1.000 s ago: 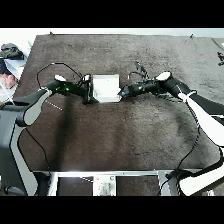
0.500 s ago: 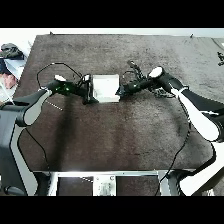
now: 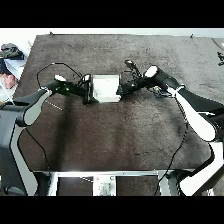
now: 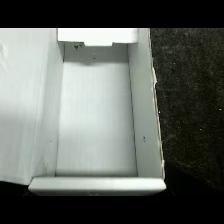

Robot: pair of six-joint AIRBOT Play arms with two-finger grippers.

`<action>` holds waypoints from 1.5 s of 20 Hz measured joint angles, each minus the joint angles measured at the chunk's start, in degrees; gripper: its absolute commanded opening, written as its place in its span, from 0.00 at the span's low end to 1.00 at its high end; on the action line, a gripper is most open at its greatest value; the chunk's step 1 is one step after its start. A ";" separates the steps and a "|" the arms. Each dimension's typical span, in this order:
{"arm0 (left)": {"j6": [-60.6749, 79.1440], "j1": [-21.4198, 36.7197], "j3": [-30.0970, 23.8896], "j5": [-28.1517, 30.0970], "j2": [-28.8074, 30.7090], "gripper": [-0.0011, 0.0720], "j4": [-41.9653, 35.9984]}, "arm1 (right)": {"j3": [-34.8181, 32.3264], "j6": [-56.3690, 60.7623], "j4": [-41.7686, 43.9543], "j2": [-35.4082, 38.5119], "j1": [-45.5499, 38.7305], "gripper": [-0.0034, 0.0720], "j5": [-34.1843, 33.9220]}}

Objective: Fold the box and place the chain.

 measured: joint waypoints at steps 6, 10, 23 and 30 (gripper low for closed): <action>0.02 0.00 0.00 0.00 0.00 0.58 0.00 | 4.00 6.27 -8.31 -1.14 2.64 0.57 0.74; 0.00 0.00 0.00 0.00 0.00 0.58 0.00 | 11.19 13.40 -17.33 -4.85 5.33 0.57 6.36; 0.00 0.00 0.00 0.00 0.00 0.58 0.00 | 19.80 33.77 -33.92 -10.08 11.39 0.54 13.27; 0.00 0.00 0.00 0.00 0.00 0.58 0.00 | 19.91 39.50 -35.36 -10.43 11.91 0.53 11.76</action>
